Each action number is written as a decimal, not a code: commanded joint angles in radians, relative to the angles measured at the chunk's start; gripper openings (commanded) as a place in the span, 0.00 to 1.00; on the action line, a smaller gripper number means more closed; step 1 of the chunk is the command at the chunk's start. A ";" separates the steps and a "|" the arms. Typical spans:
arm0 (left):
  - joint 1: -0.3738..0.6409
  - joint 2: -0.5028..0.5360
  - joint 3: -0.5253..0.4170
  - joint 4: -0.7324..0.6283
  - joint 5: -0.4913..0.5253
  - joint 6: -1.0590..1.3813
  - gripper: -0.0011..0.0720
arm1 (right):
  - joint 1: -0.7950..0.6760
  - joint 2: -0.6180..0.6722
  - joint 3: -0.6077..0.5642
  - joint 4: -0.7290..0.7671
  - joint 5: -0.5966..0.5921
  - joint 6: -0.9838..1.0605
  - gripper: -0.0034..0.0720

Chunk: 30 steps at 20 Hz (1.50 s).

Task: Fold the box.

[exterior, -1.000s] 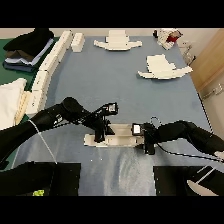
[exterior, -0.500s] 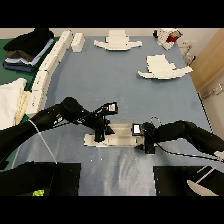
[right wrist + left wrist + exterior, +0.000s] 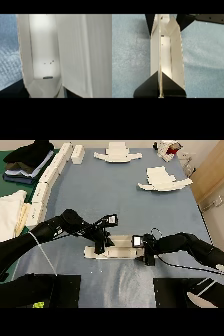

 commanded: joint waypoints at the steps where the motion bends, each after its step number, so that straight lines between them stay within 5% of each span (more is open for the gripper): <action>1: 0.001 0.001 0.000 0.000 -0.001 0.000 0.03 | 0.000 -0.024 0.001 0.000 0.010 0.001 0.85; 11: 0.001 0.001 0.000 0.000 -0.001 0.000 0.03 | 0.000 -0.035 0.001 0.000 0.009 0.001 0.70; 13: 0.001 0.001 0.000 0.000 0.000 0.000 0.03 | 0.000 -0.035 0.001 0.000 0.009 0.001 0.60; 30: 0.001 0.001 0.000 0.000 -0.001 0.000 0.03 | 0.000 -0.035 0.001 -0.001 0.007 0.001 0.61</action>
